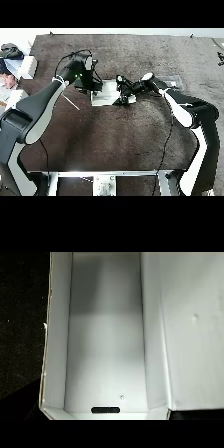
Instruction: Fold the box and place the chain.
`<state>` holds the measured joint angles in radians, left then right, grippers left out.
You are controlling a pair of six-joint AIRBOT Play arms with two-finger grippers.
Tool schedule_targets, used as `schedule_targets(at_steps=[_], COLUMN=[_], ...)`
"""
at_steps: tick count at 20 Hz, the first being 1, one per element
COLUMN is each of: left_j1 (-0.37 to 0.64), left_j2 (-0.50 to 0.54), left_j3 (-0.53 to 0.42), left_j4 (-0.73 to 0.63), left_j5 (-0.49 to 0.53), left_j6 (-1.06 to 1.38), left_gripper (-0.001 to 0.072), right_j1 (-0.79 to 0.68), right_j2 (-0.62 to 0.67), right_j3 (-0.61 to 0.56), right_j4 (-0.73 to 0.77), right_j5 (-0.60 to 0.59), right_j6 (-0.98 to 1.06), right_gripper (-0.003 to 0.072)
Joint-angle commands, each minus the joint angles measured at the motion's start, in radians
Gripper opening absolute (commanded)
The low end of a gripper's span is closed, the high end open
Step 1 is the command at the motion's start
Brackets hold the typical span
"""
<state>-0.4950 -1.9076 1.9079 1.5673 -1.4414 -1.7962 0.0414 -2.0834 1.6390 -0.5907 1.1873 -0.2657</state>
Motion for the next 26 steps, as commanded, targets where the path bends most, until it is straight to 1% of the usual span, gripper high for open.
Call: schedule_targets(at_steps=[1,4,6,7,9,11,13,14,15,16,17,18,20,22,24,26], left_j1=[0.000,0.011,0.036,0.055,0.108,0.171,0.231,0.259,0.288,0.321,0.349,0.371,0.388,0.388,0.388,0.388], left_j2=[0.048,0.126,0.173,0.193,0.255,0.337,0.417,0.443,0.452,0.452,0.452,0.451,0.451,0.451,0.451,0.443], left_j3=[0.023,0.023,0.021,0.012,-0.059,-0.193,-0.371,-0.457,-0.533,-0.605,-0.667,-0.720,-0.764,-0.765,-0.765,-0.766], left_j4=[0.001,-0.016,-0.037,-0.078,-0.218,-0.380,-0.523,-0.609,-0.705,-0.805,-0.885,-0.937,-0.939,-0.945,-1.016,-1.025], left_j5=[-0.043,0.017,0.042,0.056,0.128,0.248,0.389,0.443,0.475,0.484,0.492,0.511,0.550,0.578,0.576,0.585], left_j6=[0.122,0.211,0.258,0.285,0.370,0.476,0.695,0.835,0.968,1.112,1.242,1.344,1.386,1.386,1.386,1.438], left_gripper=[0.0495,0.0495,0.0495,0.0495,0.0495,0.0496,0.0495,0.0495,0.0495,0.0495,0.0495,0.0494,0.0495,0.0495,0.0494,0.0494], right_j1=[0.001,0.001,0.001,0.001,0.001,0.001,0.001,0.001,0.001,0.001,0.001,0.001,0.001,0.001,0.001,0.001], right_j2=[0.000,0.000,0.000,0.000,0.000,0.000,0.000,0.000,0.000,0.000,0.000,0.000,0.000,0.000,0.000,0.000], right_j3=[0.000,0.000,0.000,0.000,0.000,0.000,0.000,0.000,0.000,0.000,0.000,0.000,0.000,0.000,0.000,0.000], right_j4=[0.000,0.000,0.000,0.000,0.000,0.000,0.000,0.000,0.000,0.000,0.000,0.000,0.000,0.000,0.000,0.000], right_j5=[-0.001,-0.001,-0.001,-0.002,-0.001,-0.001,-0.001,-0.001,-0.001,-0.001,-0.001,-0.001,-0.001,-0.001,-0.001,-0.001], right_j6=[0.001,0.001,0.001,0.001,0.001,0.000,0.001,0.001,0.001,0.001,0.001,0.001,0.001,0.001,0.001,0.001], right_gripper=[0.0302,0.0302,0.0302,0.0302,0.0302,0.0302,0.0302,0.0302,0.0302,0.0302,0.0302,0.0302,0.0302,0.0302,0.0302,0.0302])
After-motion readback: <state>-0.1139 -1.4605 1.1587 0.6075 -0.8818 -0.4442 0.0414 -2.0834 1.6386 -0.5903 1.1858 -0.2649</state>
